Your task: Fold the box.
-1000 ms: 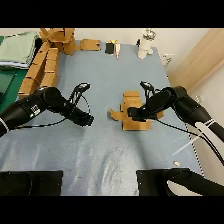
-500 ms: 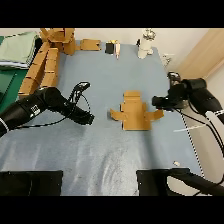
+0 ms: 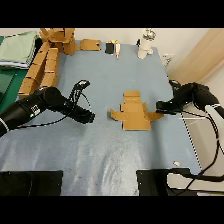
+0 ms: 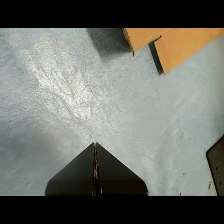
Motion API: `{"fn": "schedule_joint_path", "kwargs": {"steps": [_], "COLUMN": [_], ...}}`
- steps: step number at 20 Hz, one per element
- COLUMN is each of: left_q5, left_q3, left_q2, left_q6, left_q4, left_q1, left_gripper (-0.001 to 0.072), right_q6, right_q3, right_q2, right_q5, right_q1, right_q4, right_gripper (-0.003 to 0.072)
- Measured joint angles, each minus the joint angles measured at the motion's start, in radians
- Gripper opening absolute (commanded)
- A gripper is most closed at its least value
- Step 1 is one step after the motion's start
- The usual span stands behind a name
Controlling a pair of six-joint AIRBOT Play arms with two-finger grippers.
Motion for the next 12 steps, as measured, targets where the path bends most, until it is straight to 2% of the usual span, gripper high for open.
{"fn": "schedule_joint_path", "kwargs": {"steps": [2, 3, 4, 5, 6, 8, 12], "left_q5": [0.0, -0.001, -0.004, -0.011, -0.016, -0.036, -0.107], "left_q3": [0.0, 0.0, 0.001, 0.002, 0.002, 0.006, 0.037], "left_q2": [0.0, 0.0, 0.0, 0.0, 0.0, 0.0, 0.0], "left_q6": [0.0, 0.0, 0.0, 0.0, 0.0, -0.002, 0.001], "left_q4": [-0.016, -0.025, -0.034, -0.04, -0.048, -0.067, -0.093], "left_q1": [0.0, 0.0, 0.0, 0.0, 0.0, 0.006, 0.06], "left_gripper": [0.0016, 0.0096, 0.0432, 0.0597, 0.0596, 0.0597, 0.0598], "right_q6": [-0.065, -0.093, -0.116, -0.138, -0.156, -0.203, -0.309], "right_q3": [0.007, 0.011, 0.013, 0.015, 0.017, 0.019, -0.002], "right_q2": [-0.047, -0.069, -0.085, -0.099, -0.108, -0.113, -0.069], "right_q5": [0.001, -0.003, -0.01, -0.024, -0.039, -0.071, -0.151], "right_q1": [-0.004, -0.005, -0.008, -0.008, -0.008, -0.008, 0.018], "right_q4": [0.063, 0.091, 0.113, 0.134, 0.153, 0.213, 0.426], "right_gripper": [0.0336, 0.0265, 0.0204, 0.0122, 0.0015, 0.0002, 0.0]}}
